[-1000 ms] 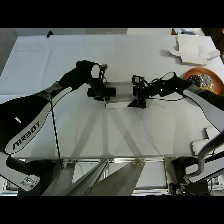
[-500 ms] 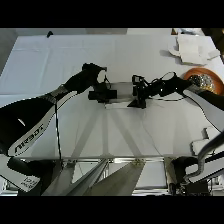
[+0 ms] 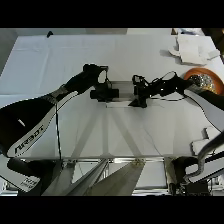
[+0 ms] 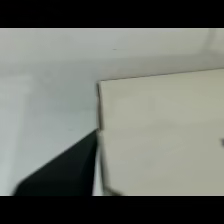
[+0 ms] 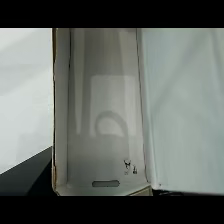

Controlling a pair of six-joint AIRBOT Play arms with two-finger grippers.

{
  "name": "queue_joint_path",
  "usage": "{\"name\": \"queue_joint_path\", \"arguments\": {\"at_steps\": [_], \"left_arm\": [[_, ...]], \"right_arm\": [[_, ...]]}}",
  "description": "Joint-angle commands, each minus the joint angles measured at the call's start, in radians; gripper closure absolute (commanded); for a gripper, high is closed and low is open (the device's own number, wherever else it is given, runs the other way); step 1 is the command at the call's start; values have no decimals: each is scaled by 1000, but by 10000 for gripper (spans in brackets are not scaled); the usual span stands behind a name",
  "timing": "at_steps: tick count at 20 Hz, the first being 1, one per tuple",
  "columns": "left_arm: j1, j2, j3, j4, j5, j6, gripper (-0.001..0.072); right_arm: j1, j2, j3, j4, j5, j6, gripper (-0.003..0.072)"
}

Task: Fold the box and place the chain.

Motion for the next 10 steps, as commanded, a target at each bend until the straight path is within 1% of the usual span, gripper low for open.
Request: {"name": "queue_joint_path", "arguments": {"at_steps": [1, 4, 7, 9, 10], "left_arm": [[32, 42, 1, -13, -49, 79, 408], [99, 95, 1, -107, -157, 225, 408], [180, 140, 1, -253, -305, 469, 408], [224, 163, 0, -263, -353, 636, 410], [244, 170, -5, -263, -349, 729, 418]], "right_arm": [[0, 0, 0, 0, 4, 2, 203], [0, 0, 0, 0, 4, 2, 203], [0, 0, 0, 0, 4, 2, 203], [0, 0, 0, 0, 4, 2, 203], [0, 0, 0, 0, 4, 2, 203]]}}
